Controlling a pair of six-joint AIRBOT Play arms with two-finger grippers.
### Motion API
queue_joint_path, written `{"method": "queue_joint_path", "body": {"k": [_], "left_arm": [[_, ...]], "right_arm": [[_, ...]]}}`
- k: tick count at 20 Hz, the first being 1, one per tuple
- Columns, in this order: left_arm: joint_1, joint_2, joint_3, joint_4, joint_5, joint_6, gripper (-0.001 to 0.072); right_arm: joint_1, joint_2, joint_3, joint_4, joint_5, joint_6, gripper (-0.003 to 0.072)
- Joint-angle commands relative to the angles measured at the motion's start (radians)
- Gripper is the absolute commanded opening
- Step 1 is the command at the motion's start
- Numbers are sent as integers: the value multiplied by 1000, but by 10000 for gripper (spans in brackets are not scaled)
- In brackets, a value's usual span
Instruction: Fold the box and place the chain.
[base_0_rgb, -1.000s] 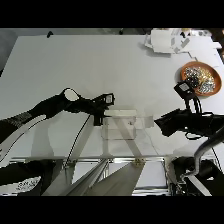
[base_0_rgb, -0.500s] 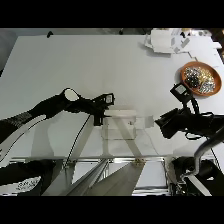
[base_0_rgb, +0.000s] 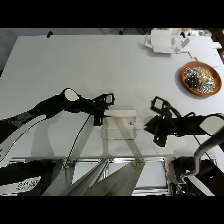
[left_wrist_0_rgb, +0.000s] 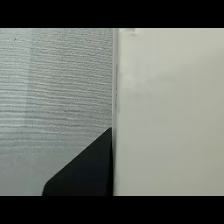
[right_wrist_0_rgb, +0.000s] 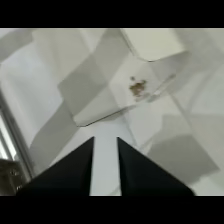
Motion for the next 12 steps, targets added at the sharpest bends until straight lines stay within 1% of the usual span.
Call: {"method": "queue_joint_path", "body": {"k": [1, 2, 3, 4, 8, 12], "left_arm": [[-1, 0, 0, 0, 0, 0, 11], [-1, 0, 0, 0, 0, 0, 11], [-1, 0, 0, 0, 0, 0, 11], [-1, 0, 0, 0, 0, 0, 11], [-1, 0, 0, 0, 0, 0, 11], [-1, 0, 0, 0, 0, 0, 11]], "right_arm": [[82, -122, -22, 42, 3, -245, 299], [114, -149, -22, 43, -2, -280, 424], [137, -169, -22, 37, -18, -304, 577], [166, -175, -25, 11, -55, -314, 712], [243, -174, -37, -96, -227, -320, 705], [359, -159, -135, -163, -444, -320, 705]]}}
